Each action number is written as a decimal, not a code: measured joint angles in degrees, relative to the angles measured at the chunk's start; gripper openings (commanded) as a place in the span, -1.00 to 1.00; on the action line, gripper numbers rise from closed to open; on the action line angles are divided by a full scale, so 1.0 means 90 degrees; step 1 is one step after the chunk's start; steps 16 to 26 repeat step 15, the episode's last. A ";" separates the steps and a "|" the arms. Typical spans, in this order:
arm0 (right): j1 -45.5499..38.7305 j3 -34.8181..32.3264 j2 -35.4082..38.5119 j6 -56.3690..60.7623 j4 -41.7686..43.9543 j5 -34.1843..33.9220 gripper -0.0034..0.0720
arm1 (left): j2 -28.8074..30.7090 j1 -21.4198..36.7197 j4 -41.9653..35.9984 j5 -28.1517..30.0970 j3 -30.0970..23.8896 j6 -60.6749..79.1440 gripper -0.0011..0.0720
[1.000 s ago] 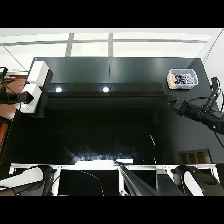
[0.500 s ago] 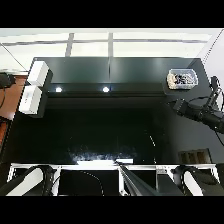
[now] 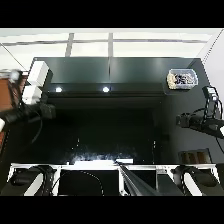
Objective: Fold the box and place the chain.
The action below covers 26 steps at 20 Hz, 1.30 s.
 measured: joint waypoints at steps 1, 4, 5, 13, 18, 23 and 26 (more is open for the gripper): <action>0.0039 -0.0024 0.0022 0.0083 -0.0143 0.0015 -0.81 | 0.0146 -0.0211 0.0163 0.0109 -0.0206 -0.0306 -0.89; 0.0097 -0.0063 0.0058 0.0219 -0.0389 0.0032 -0.81 | 0.0376 -0.0534 0.0522 0.0243 -0.0515 -0.0821 -0.89; 0.0112 -0.0066 0.0063 0.0245 -0.0449 0.0041 -0.81 | 0.0413 -0.0593 0.0573 0.0245 -0.0571 -0.0908 -0.89; 0.0136 -0.0078 0.0075 0.0311 -0.0578 0.0051 -0.81 | 0.0505 -0.0726 0.0748 0.0340 -0.0699 -0.1173 -0.89; 0.0136 -0.0080 0.0073 0.0311 -0.0585 0.0051 -0.81 | 0.0510 -0.0736 0.0758 0.0347 -0.0704 -0.1192 -0.89; 0.0136 -0.0080 0.0073 0.0311 -0.0585 0.0051 -0.81 | 0.0510 -0.0736 0.0758 0.0347 -0.0704 -0.1192 -0.89; 0.0136 -0.0080 0.0073 0.0311 -0.0585 0.0051 -0.81 | 0.0510 -0.0736 0.0758 0.0347 -0.0704 -0.1192 -0.89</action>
